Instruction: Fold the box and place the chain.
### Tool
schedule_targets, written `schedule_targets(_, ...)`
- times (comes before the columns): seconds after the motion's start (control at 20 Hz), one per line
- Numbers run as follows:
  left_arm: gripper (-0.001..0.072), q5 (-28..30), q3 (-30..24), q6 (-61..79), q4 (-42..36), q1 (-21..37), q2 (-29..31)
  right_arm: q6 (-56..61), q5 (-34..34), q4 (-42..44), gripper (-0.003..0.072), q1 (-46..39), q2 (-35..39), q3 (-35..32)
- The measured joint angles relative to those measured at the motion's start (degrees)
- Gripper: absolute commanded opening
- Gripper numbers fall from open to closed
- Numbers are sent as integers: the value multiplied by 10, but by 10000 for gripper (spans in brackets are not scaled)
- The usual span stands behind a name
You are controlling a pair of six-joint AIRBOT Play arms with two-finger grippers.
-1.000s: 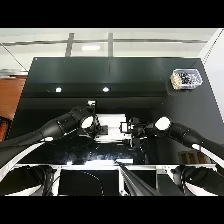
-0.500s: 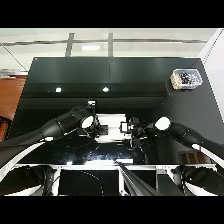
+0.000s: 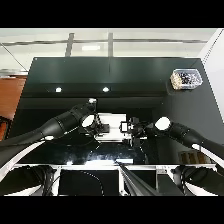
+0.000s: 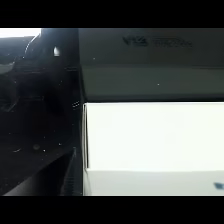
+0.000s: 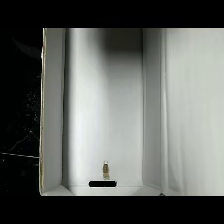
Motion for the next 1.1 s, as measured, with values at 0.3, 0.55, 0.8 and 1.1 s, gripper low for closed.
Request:
schedule_targets(0.3,32,-10,1,3,-7,-1,-13,0,0,0,529,0,0,0)
schedule_targets(0.55,31,-8,1,5,-13,-1,-16,2,0,-1,711,-1,1,0)
schedule_targets(0.8,31,-10,1,5,-15,-1,-17,39,9,-38,709,-2,37,0)
schedule_targets(1.1,31,-20,1,19,-13,-2,-17,79,59,-137,701,-2,89,0)
